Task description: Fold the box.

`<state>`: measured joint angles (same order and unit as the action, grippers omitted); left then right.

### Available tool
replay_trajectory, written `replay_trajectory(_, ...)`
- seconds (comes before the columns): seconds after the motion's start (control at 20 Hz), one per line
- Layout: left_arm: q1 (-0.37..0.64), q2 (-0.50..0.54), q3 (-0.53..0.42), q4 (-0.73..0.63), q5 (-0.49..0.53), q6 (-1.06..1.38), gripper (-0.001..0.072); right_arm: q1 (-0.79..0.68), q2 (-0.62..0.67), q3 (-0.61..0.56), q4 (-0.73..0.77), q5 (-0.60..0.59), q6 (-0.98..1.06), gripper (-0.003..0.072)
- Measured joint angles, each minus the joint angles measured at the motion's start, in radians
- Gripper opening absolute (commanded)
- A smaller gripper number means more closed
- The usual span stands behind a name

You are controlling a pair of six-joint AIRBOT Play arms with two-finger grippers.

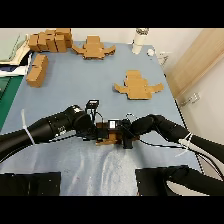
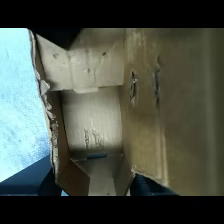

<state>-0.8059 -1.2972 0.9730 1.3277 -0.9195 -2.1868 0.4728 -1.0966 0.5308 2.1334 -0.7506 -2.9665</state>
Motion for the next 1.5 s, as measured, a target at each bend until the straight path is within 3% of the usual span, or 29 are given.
replay_trajectory(0.6, -0.017, -0.041, 0.081, 0.094, -0.101, -0.092, 0.0376, 0.0, 0.0, 0.0, 0.001, 0.0, 0.002, 0.0474)
replay_trajectory(1.0, -0.017, -0.14, 0.13, 0.116, -0.114, -0.109, 0.0372, 0.0, 0.0, 0.0, 0.001, 0.0, 0.002, 0.0474)
replay_trajectory(1.5, -0.019, -0.193, 0.137, 0.109, -0.117, -0.141, 0.0351, 0.0, 0.0, 0.0, 0.001, 0.0, 0.002, 0.0474)
